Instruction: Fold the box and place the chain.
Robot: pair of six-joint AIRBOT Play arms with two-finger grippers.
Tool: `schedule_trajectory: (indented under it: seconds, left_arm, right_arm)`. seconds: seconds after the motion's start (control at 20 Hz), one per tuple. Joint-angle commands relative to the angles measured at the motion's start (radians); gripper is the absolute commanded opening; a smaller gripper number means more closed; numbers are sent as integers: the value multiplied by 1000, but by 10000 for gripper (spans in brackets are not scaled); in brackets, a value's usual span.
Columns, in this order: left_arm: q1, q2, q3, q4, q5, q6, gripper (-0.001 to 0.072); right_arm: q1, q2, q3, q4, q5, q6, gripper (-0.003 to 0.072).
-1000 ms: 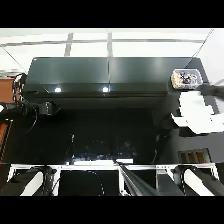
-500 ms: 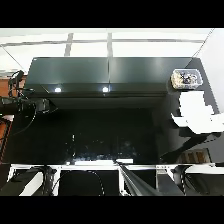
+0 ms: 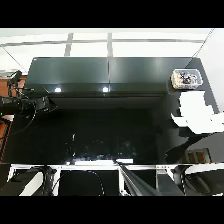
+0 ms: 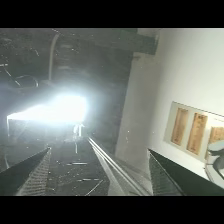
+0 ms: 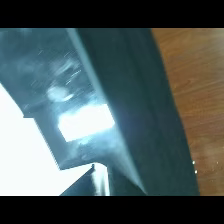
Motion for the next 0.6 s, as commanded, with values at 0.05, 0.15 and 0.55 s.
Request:
schedule_trajectory:
  seconds: [0.05,0.15,0.55]
  left_arm:
    - [0,0,1,-7,-8,-4,711]
    - [0,0,1,-7,-8,-4,711]
    - [-8,0,0,-26,-14,87,711]
  right_arm:
    - [14,71,-11,23,71,-27,17]
    - [14,155,-56,71,60,-26,17]
    - [106,658,-579,332,-74,-27,17]
